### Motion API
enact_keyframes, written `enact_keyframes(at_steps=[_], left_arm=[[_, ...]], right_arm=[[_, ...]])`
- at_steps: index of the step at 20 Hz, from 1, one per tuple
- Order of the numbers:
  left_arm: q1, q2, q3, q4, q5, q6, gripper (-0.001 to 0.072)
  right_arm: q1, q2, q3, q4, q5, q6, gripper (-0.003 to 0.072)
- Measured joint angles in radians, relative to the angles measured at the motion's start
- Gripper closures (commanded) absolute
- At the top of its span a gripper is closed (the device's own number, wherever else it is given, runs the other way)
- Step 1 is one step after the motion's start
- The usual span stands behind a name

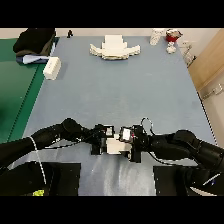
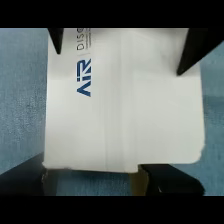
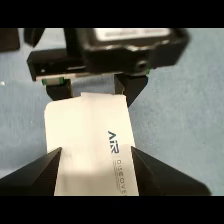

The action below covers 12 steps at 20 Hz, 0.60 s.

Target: Fold the box.

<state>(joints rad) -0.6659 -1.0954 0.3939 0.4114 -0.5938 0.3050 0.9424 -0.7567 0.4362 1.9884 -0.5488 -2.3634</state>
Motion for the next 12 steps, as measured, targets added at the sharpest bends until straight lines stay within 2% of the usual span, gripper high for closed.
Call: enact_keyframes(at_steps=[8, 9, 10, 12], left_arm=[[0.0, 0.0, 0.0, 0.0, 0.0, 0.0, 0.0183], [0.0, 0.0, 0.0, 0.0, 0.0, 0.0, 0.0183], [0.0, 0.0, 0.0, 0.0, 0.001, -0.001, 0.0183], [0.0, 0.0, 0.0, -0.002, 0.004, -0.002, 0.0183]], right_arm=[[0.001, -0.031, 0.009, -0.151, -0.03, -0.066, 0.0033], [0.001, -0.032, 0.009, -0.161, -0.033, -0.07, 0.0069], [0.001, -0.032, 0.009, -0.169, -0.034, -0.073, 0.0158], [0.002, -0.03, 0.012, -0.179, -0.039, -0.077, 0.017]])
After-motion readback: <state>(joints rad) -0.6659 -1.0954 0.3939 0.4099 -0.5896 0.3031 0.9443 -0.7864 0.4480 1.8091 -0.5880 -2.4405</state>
